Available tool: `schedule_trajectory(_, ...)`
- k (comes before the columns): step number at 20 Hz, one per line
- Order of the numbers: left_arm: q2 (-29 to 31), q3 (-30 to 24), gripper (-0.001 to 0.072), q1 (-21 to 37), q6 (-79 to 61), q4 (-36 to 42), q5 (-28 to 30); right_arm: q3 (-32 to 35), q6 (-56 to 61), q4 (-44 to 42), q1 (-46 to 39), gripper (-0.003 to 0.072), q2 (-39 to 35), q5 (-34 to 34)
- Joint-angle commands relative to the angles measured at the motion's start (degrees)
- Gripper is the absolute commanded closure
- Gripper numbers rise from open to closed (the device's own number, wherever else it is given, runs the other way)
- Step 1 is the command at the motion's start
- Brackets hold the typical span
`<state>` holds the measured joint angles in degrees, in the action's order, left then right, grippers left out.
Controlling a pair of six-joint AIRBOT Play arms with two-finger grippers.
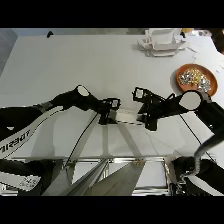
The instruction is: Fold the box and place the chain.
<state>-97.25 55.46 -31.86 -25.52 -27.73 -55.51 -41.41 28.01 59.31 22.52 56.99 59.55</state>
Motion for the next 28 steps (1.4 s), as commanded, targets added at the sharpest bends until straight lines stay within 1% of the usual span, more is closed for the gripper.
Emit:
schedule_trajectory(1, 0.0, 0.1, 0.0700, 0.0, 0.0, 0.0, 0.0, 1.2, 0.0, 1.9, 0.0, 0.0449, -0.3, -2.0)
schedule_trajectory(4, 0.0, 0.1, 0.0700, 0.0, 0.0, 0.0, 0.0, 1.7, 0.0, 4.5, 0.0, 0.0450, -0.3, -2.2)
schedule_trajectory(5, 0.0, 0.1, 0.0700, 0.0, 0.0, 0.0, 0.0, 1.7, 0.1, 4.5, 0.0, 0.0464, -0.3, -2.5)
schedule_trajectory(6, 0.0, 0.1, 0.0700, 0.0, 0.0, 0.0, 0.0, 1.7, 0.3, 4.5, 0.0, 0.0512, -0.4, -2.8)
schedule_trajectory(7, 0.0, 0.1, 0.0700, 0.0, 0.0, 0.0, 0.0, 1.7, 0.3, 4.5, 0.0, 0.0512, -0.6, -2.9)
schedule_trajectory(8, 0.0, 0.1, 0.0700, 0.0, 0.0, 0.0, 0.0, 1.7, 0.4, 4.6, 0.0, 0.0531, -0.7, -3.0)
schedule_trajectory(16, 0.0, 0.1, 0.0700, 0.0, 0.0, 0.0, 0.0, 1.7, 0.5, 5.0, 0.0, 0.0533, -0.7, -3.8)
schedule_trajectory(19, 0.0, 0.1, 0.0700, 0.0, 0.0, 0.0, 0.0, 1.7, 2.2, 5.0, 0.0, 0.0534, -0.7, -5.5)
schedule_trajectory(28, 0.0, 0.1, 0.0700, 0.0, 0.0, 0.0, 0.0, 3.7, 2.2, 3.8, 0.0, 0.0533, -0.7, -8.7)
